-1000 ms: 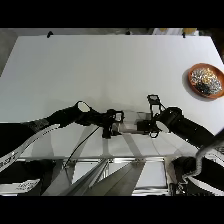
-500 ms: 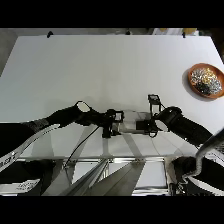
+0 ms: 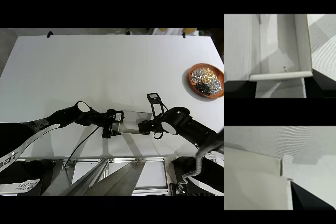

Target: Fold the box and place the chain.

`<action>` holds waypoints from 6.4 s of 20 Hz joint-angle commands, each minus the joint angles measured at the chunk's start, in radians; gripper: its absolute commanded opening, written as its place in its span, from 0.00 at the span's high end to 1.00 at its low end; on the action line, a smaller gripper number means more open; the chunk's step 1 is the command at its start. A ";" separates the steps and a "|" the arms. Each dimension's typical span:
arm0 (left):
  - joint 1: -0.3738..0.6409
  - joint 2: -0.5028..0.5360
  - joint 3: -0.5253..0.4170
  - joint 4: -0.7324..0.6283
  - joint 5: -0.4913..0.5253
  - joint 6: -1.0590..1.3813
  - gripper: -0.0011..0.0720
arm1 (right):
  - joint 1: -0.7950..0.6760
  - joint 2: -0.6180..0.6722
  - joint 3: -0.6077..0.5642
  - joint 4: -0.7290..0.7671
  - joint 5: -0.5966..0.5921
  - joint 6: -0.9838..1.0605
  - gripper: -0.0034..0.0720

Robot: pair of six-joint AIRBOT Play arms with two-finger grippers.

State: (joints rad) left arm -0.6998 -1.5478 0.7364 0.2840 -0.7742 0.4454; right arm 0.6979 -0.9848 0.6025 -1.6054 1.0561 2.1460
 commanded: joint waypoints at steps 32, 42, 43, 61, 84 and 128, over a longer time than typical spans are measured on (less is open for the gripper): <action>0.000 0.000 0.000 0.000 -0.001 0.000 0.56 | -1.099 -0.405 0.671 -0.010 -0.058 -0.664 0.55; 0.000 0.000 0.000 0.000 -0.001 0.000 0.56 | -1.204 -0.597 0.740 -0.003 -0.045 -0.689 0.55; 0.000 0.000 0.000 0.000 -0.001 0.000 0.56 | -1.212 -0.614 0.740 0.013 -0.047 -0.689 0.58; 0.000 0.000 0.000 0.000 -0.001 0.000 0.56 | -1.217 -0.686 0.740 0.118 -0.084 -0.763 0.93; 0.000 0.000 0.000 0.000 -0.001 0.000 0.56 | -0.914 0.244 0.739 0.319 0.357 -0.795 0.93; 0.000 0.000 0.000 0.000 -0.001 0.000 0.56 | -0.400 0.112 0.344 0.164 0.151 -0.710 0.83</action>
State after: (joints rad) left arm -0.6998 -1.5478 0.7368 0.2844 -0.7753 0.4446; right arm 0.4049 -0.8661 0.8944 -1.3071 1.1900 1.3956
